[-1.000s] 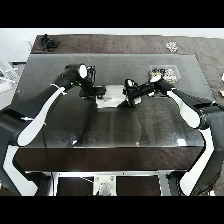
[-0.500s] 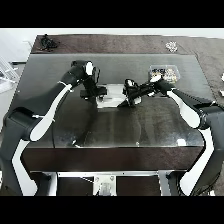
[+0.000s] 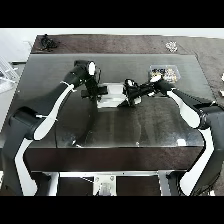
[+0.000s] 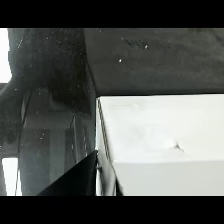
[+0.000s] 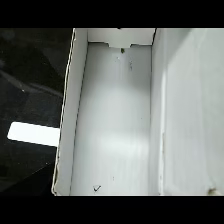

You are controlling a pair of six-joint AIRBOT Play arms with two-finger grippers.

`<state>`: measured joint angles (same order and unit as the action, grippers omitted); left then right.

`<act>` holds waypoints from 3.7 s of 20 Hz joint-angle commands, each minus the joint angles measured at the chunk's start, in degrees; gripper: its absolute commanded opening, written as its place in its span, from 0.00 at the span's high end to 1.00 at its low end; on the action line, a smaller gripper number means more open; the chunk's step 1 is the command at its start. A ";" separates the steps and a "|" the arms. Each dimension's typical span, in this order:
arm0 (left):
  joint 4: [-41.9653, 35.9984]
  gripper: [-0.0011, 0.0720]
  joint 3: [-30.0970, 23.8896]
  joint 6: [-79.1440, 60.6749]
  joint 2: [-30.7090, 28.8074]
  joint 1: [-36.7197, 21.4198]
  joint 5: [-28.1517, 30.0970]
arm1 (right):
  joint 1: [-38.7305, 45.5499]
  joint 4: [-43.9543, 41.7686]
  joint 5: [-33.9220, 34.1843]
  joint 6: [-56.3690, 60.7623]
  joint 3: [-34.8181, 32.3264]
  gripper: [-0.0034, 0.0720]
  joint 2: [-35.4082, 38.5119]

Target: Fold the box and place the chain.

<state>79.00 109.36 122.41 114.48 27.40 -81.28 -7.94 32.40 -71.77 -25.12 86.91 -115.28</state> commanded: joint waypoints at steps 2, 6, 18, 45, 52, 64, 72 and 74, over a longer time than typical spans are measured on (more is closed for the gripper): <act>0.48 0.67 0.48 0.61 1.16 0.44 -1.68 | 0.04 0.00 -0.04 0.00 0.04 0.29 -0.04; 2.03 0.63 0.55 0.52 1.18 0.81 -0.98 | 0.04 0.00 -0.04 0.00 0.04 0.29 -0.04; 4.48 0.96 4.59 -3.96 3.41 1.88 -3.63 | 0.04 0.00 -0.04 0.00 0.04 0.29 -0.04; -27.41 0.40 -10.14 -79.87 -10.43 -17.25 -5.75 | 0.04 0.00 -0.04 0.00 0.04 0.29 -0.04; -44.50 0.00 -22.69 -119.36 -10.36 -22.58 9.79 | 0.02 0.00 -0.04 0.00 0.04 0.29 -0.04; -55.04 0.00 -30.18 -141.28 -5.44 -24.06 14.67 | 0.04 0.00 -0.04 0.00 0.04 0.29 -0.04; -58.53 0.00 -30.18 -145.41 -3.52 -21.42 12.55 | 0.04 0.00 -0.04 0.00 0.04 0.29 -0.04; -58.58 0.00 -30.18 -145.39 -3.54 -20.96 12.44 | 0.04 0.00 -0.04 0.00 0.04 0.29 -0.04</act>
<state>20.91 79.22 -22.44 110.63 5.52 -68.55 -7.90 32.47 -71.83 -25.19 86.94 -115.28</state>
